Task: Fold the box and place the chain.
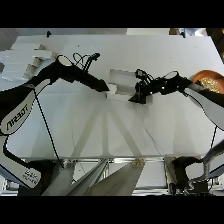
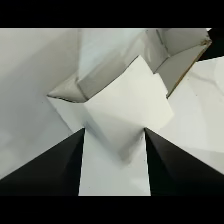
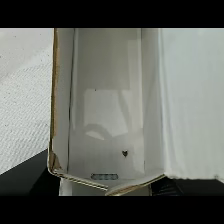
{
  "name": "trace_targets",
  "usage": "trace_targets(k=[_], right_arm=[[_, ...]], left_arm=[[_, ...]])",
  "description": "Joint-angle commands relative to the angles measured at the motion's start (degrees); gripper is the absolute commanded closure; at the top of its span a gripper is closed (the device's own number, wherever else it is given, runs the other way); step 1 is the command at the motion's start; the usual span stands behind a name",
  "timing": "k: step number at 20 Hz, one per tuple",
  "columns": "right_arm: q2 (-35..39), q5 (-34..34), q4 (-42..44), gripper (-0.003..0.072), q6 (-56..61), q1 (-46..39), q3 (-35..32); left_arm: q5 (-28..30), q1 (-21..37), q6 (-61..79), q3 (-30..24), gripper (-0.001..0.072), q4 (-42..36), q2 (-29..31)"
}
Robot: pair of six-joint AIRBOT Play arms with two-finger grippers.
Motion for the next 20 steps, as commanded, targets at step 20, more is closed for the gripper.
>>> trace_targets(k=[20], right_arm=[[-0.04,0.0,0.0,0.0252,0.02,0.02,0.02]], left_arm=[[11.87,-4.74,-7.65,-0.02,0.0109,8.44,0.0]])
